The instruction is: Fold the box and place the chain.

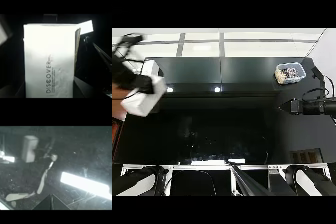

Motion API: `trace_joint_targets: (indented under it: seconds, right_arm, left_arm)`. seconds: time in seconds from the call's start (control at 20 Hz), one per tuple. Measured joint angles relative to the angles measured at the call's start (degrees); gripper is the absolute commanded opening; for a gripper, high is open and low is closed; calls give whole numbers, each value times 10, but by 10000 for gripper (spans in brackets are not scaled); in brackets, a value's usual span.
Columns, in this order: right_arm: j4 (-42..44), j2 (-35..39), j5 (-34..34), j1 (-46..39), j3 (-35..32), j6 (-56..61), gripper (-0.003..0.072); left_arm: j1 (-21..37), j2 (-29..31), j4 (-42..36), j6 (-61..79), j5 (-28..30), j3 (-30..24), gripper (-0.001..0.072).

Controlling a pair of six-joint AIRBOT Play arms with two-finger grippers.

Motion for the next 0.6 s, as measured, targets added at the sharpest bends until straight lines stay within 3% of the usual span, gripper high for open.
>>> trace_joint_targets:
  seconds: [0.15,0.3,0.45,0.6]
  right_arm:
    - [0,0,-6,1,0,-1,14]
    - [1,0,-12,1,0,-3,14]
    - [1,0,-22,1,0,-4,14]
    - [1,0,-36,1,0,-5,14]
  left_arm:
    - [116,36,3,-17,-3,-71,278]
    - [197,73,5,-16,56,-158,297]
    - [238,97,-6,9,148,-240,295]
    - [253,86,-40,62,216,-287,295]
